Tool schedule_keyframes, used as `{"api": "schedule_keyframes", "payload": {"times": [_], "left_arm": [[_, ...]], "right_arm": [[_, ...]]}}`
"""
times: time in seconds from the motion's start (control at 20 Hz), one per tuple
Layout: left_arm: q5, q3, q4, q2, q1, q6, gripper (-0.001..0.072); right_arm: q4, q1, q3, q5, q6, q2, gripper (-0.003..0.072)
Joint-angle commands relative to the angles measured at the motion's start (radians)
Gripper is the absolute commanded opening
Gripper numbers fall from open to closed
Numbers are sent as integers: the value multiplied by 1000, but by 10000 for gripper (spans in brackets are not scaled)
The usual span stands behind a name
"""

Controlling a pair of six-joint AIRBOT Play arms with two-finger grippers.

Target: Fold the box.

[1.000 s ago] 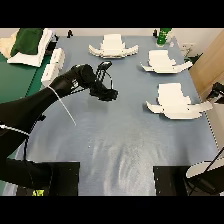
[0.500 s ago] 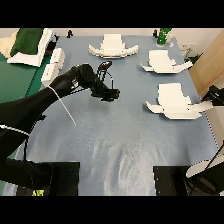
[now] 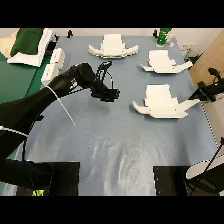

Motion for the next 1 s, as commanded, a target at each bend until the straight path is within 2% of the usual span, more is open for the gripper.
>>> {"api": "schedule_keyframes", "payload": {"times": [0.0,0.15,0.25,0.4,0.55,0.7,0.75,0.8,0.85,0.95], "left_arm": [[-98,-1,-3,46,5,53,12],[-199,-57,-7,126,13,92,12],[-240,-148,-24,207,32,105,12],[-249,-321,-91,370,94,145,12],[-257,-467,-146,513,193,174,12],[-288,-536,-164,562,263,193,13],[-291,-541,-164,561,271,196,13],[-290,-541,-160,561,274,196,14],[-286,-541,-161,561,274,195,14],[-282,-541,-162,561,273,188,14]], "right_arm": [[53,95,-130,43,-10,128,0],[54,179,-379,126,18,327,-1],[56,230,-551,191,63,470,0],[59,336,-776,285,175,673,0],[58,452,-934,349,264,820,-1],[51,547,-1043,403,356,875,7],[39,562,-1057,406,375,871,106],[24,568,-1061,400,389,863,295],[19,567,-1060,384,393,854,317],[-1,566,-1060,365,416,840,317]]}}
